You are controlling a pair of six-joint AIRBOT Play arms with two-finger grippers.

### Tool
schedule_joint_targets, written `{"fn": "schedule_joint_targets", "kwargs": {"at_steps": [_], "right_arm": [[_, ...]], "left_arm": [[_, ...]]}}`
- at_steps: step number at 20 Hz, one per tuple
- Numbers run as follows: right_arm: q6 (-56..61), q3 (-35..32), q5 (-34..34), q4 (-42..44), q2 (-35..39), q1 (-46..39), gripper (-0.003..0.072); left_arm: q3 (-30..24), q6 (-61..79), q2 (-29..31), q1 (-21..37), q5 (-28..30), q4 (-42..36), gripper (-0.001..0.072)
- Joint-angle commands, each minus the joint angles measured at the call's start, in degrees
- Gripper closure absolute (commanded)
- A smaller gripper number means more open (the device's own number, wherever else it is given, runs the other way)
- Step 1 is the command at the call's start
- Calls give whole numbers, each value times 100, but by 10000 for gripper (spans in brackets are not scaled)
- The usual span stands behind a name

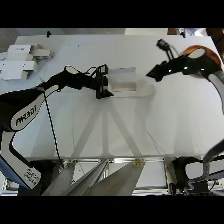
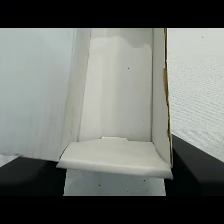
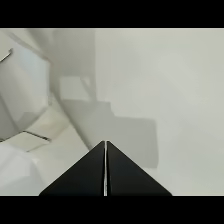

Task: Fold the box and place the chain.

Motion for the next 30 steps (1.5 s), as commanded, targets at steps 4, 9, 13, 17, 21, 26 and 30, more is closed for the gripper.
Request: {"fn": "schedule_joint_targets", "kwargs": {"at_steps": [4,9,13,17,21,26,30], "right_arm": [[2494,-4,87,-1648,52,-564,675],[2752,-260,680,-1532,-181,-330,677],[2734,-490,802,-1010,-334,-57,676],[2736,-492,804,-647,-426,136,676],[2712,-492,791,-437,-575,348,676],[2691,-490,798,92,-496,400,669],[2691,-487,811,319,-334,400,398]], "left_arm": [[4,2,-4,2,0,2,314],[4,2,-4,2,0,2,314],[4,2,-4,2,0,2,314],[4,2,-4,2,0,2,314],[4,2,-4,2,0,2,314],[4,2,-4,2,0,2,314],[4,2,-4,2,0,2,314]]}}
